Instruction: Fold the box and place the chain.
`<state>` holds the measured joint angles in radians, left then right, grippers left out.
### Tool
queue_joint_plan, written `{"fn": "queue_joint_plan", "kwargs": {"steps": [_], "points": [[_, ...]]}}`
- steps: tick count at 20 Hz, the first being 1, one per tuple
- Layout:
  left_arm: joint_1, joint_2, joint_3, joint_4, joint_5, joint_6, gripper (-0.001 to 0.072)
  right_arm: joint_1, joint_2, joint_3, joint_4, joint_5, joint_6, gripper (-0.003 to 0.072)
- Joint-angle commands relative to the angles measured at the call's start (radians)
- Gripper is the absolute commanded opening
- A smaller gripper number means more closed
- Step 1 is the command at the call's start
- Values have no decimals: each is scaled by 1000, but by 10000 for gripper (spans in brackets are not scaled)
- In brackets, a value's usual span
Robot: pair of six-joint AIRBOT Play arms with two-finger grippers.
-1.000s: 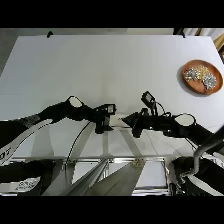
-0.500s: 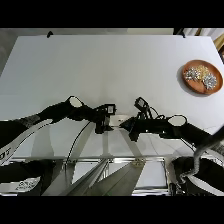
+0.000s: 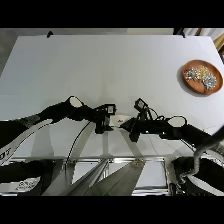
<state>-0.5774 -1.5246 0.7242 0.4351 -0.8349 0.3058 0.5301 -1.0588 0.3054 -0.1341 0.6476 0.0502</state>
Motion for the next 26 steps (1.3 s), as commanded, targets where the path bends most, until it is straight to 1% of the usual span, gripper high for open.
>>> {"fn": "queue_joint_plan", "kwargs": {"steps": [1,5,8,10,11,12,15,17,18,20,23,25,26], "points": [[0,1,0,0,0,0,394,0,41,-1,-1,-28,-8,18],[0,1,0,0,0,0,394,-1,162,5,-3,-98,-17,18],[0,1,0,0,0,0,394,-44,277,28,-33,-117,-27,18],[0,0,0,0,0,0,394,-107,348,46,-86,-109,72,16],[0,1,0,0,0,0,394,-148,374,63,-174,-85,183,16],[0,1,0,0,0,0,394,-195,386,92,-303,-31,311,15],[0,1,0,0,0,1,394,-372,385,248,-789,207,697,15],[0,1,0,0,0,0,394,-473,382,344,-993,297,875,15],[0,1,0,0,0,0,394,-517,373,377,-1022,343,920,15],[0,1,0,0,1,0,394,-615,325,422,-1017,505,942,15],[0,1,0,0,1,0,394,-706,212,426,-1044,727,1025,18],[0,1,0,0,0,0,394,-727,124,426,-1168,780,1106,19],[0,1,0,0,1,0,394,-730,88,426,-1265,788,1179,19]]}}
